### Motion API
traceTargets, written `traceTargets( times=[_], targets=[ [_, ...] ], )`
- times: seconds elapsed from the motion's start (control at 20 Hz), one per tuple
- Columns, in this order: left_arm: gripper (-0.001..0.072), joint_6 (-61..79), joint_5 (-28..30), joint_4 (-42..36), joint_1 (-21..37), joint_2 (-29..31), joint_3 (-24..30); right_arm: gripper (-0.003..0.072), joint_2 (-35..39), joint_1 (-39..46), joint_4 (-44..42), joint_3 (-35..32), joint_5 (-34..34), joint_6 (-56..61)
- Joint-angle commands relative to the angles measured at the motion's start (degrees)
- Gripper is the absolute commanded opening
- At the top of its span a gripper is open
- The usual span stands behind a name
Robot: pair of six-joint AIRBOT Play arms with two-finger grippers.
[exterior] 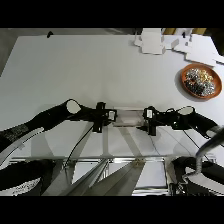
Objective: Fold the box and place the chain.
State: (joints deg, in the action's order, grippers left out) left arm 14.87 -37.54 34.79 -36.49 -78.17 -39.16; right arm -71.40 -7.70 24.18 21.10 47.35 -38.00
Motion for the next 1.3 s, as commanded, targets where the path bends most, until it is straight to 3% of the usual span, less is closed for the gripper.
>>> traceTargets(
  times=[0.0,0.45,0.75,0.85,0.95,1.25],
  targets=[
    [0.0207,0.8,0.0,-1.9,-0.2,-0.3,0.0,0.0341,0.0,0.0,0.0,0.0,0.0,0.0],
    [0.0199,0.8,0.4,-6.7,-2.0,-1.2,0.0,0.0341,0.0,0.0,0.0,0.0,0.0,0.0],
    [0.0142,0.7,2.7,-8.6,-3.3,-2.0,-0.2,0.0341,0.0,0.0,0.0,0.0,0.0,0.0],
    [0.016,0.5,3.3,-8.7,-3.3,-2.4,-0.2,0.0341,0.0,0.0,0.0,0.0,0.0,0.0],
    [0.0325,0.5,4.0,-8.6,-3.5,-3.0,-0.2,0.0341,0.0,0.0,0.0,0.0,0.0,0.0],
    [0.0345,-1.4,3.9,-8.6,-3.8,-2.8,-0.2,0.0341,0.0,0.0,0.0,0.0,0.0,0.0]
  ],
)
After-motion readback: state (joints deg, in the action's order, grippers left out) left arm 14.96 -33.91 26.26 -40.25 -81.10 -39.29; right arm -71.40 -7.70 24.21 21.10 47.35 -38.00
